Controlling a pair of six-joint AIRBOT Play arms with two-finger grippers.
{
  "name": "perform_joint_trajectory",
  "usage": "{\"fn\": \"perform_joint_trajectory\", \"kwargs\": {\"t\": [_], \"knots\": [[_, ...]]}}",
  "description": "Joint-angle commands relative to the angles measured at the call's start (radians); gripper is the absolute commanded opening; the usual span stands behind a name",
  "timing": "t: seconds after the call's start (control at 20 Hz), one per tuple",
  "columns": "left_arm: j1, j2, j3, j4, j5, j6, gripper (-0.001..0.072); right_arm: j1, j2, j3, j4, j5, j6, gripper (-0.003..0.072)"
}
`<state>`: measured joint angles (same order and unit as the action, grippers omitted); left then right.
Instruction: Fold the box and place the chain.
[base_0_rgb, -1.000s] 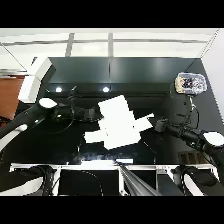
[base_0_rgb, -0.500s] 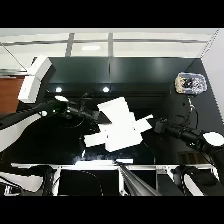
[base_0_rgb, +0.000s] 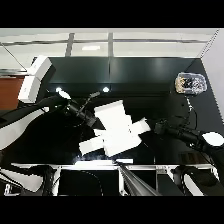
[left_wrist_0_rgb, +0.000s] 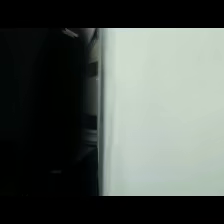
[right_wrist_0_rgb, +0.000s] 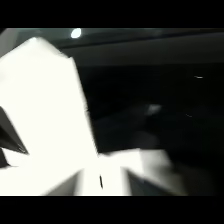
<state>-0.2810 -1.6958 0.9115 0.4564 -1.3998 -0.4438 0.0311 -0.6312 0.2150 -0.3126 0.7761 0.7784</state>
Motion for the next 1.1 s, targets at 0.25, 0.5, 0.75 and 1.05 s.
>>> {"fn": "perform_joint_trajectory", "kwargs": {"t": [0.25, 0.5, 0.75, 1.05], "knots": [[-0.112, 0.272, -0.028, 0.138, 0.295, 0.061, 0.002, -0.106, 0.001, 0.153, -0.446, 0.142, 0.081, 0.0648], [-0.258, 0.424, -0.087, 0.339, 0.541, 0.291, 0.0025, -0.106, 0.001, 0.176, -0.42, 0.163, 0.078, 0.0648], [-0.264, 0.32, -0.093, 0.183, 0.56, 0.41, 0.0024, -0.06, -0.002, 0.175, -0.435, 0.183, -0.079, 0.0648], [-0.268, 0.238, -0.093, 0.198, 0.55, 0.506, 0.0025, 0.136, -0.026, 0.175, -0.644, 0.172, -0.206, 0.0648]]}}
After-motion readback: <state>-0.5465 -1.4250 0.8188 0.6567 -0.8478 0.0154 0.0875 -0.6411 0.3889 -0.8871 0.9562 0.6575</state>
